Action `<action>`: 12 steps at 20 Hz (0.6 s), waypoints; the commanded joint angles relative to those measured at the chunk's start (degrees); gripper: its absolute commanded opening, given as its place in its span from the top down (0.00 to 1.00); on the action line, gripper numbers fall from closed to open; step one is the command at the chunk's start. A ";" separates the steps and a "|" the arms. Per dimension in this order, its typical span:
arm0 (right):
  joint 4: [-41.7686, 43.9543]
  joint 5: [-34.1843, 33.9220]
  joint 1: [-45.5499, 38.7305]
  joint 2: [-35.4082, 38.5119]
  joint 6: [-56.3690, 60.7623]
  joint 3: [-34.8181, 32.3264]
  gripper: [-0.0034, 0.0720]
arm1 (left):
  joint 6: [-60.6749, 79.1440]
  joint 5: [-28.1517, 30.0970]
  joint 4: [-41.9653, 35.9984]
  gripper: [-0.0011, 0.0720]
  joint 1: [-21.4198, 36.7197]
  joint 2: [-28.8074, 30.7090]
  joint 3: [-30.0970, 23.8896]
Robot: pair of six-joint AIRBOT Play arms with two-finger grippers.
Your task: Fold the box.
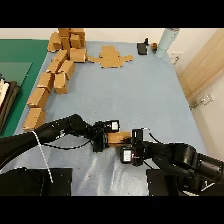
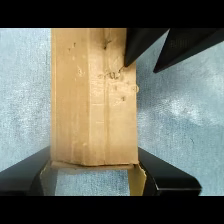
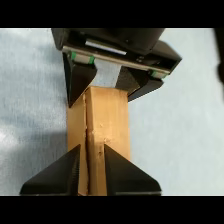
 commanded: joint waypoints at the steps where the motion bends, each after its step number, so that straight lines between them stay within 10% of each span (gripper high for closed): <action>1: 2.60 -0.57 0.04 2.97 0.28 0.55 0.67 | 0.00 0.00 0.02 0.49 0.02 0.00 0.02; 3: 2.54 -0.52 -0.02 3.21 0.70 0.55 0.95 | 0.00 -0.02 0.02 0.49 0.00 0.00 0.02; 12: 1.09 5.75 -0.15 -5.16 0.66 0.57 0.95 | 0.00 -0.02 0.00 0.49 0.02 0.00 0.02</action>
